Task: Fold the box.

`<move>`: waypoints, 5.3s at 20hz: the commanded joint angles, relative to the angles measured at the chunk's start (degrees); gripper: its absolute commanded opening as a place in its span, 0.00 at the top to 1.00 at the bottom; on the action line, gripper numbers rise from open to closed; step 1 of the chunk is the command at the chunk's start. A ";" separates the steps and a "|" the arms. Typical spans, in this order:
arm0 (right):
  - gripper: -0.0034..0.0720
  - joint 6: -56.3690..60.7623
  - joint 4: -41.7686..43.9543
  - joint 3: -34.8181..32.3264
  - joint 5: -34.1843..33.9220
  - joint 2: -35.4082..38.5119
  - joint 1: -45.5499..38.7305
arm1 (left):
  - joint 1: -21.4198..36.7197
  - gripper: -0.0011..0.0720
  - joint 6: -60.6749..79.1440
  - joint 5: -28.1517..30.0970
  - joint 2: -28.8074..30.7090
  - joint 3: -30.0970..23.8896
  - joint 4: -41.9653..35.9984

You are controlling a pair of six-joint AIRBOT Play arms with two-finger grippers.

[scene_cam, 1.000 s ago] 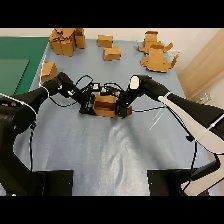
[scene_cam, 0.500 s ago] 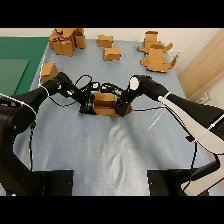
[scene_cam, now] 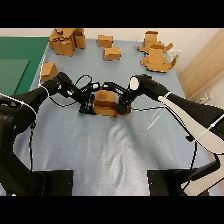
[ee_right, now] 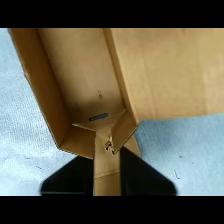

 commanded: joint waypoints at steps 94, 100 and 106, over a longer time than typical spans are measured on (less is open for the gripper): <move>0.63 10.62 62.29 -22.91 -4.24 5.97 -17.03 | -0.09 0.59 -1.81 -0.68 -0.04 -0.02 -0.02; 0.63 10.67 63.45 -22.91 -4.92 5.97 -17.03 | -0.07 0.59 -1.81 -0.66 -0.04 -0.02 0.00; 0.46 20.04 55.23 -21.31 -8.09 5.73 -16.79 | -0.07 0.59 -1.92 -0.70 -0.04 -0.02 -0.02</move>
